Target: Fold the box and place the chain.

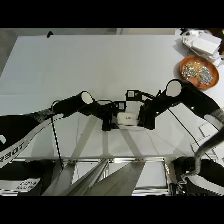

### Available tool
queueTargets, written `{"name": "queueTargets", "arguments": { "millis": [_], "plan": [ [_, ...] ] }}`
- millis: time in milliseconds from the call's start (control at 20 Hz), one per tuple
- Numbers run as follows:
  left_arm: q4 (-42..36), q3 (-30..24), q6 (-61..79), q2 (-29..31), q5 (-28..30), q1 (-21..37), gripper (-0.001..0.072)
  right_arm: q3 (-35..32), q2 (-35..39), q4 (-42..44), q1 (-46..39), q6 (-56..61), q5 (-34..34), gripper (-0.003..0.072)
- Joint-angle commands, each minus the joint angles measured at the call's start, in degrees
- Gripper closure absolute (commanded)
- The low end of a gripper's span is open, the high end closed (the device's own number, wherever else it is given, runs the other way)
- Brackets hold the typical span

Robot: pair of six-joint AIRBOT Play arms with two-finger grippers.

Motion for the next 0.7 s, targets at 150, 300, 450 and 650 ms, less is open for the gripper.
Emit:
{"name": "queueTargets", "arguments": {
  "millis": [150, 300, 450, 650],
  "plan": [
    [-0.1, 0.0, -0.1, 0.0, 0.0, 0.0, 0.0575, -0.1, 4.4, 0.4, 0.0, 0.0, -1.8, 0.0368],
    [-0.1, 0.0, -0.1, 0.0, 0.0, 0.0, 0.0575, -0.2, 5.8, 3.3, -0.2, 0.1, -2.2, 0.051],
    [-0.1, 0.0, -0.1, 0.0, 0.0, 0.0, 0.0575, -5.5, 5.8, 20.3, -3.2, -3.8, -7.2, 0.0675],
    [-0.1, 0.0, -0.1, 0.0, 0.0, 0.0, 0.0575, -16.1, 5.8, 35.7, -6.3, -14.0, -14.0, 0.0675]
  ]
}}
